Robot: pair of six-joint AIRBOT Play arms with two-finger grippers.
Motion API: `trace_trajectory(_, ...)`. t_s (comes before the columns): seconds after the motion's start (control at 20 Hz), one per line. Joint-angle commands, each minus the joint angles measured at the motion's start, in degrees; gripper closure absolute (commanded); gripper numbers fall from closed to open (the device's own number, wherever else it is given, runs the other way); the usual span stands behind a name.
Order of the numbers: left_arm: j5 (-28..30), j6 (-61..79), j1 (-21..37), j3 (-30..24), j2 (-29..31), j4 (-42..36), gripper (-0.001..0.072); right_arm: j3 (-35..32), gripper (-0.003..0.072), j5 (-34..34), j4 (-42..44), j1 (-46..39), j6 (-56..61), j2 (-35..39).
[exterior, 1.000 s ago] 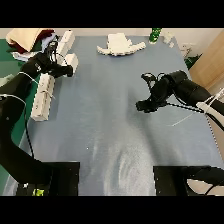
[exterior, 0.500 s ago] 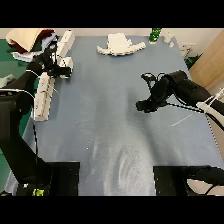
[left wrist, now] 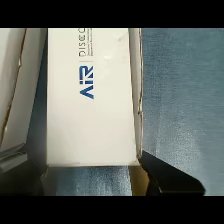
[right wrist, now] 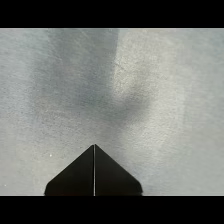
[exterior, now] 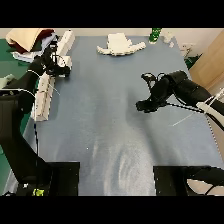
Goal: Fold the box.
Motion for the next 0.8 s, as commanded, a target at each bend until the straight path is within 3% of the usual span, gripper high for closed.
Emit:
trace_trajectory(0.0,-1.6,0.0,0.0,0.0,-1.2,0.4,0.0184,0.1,0.0681,0.0,0.0,0.0,0.0,0.0)
trace_trajectory(0.55,-1.4,0.0,0.0,0.0,-1.3,0.0,0.0183,0.1,0.0681,0.0,0.0,0.0,0.0,0.0)
trace_trajectory(0.6,-1.4,0.0,0.0,0.0,-1.3,0.0,0.0166,0.1,0.0681,0.0,0.0,0.0,0.0,0.0)
trace_trajectory(0.65,-1.5,-0.1,0.0,0.0,-1.3,0.0,0.0015,0.1,0.0681,0.0,0.0,0.0,0.0,0.0)
trace_trajectory(0.75,-1.7,-0.2,0.0,0.1,-1.2,-0.1,0.0006,0.1,0.0681,0.0,0.0,0.0,0.0,0.0)
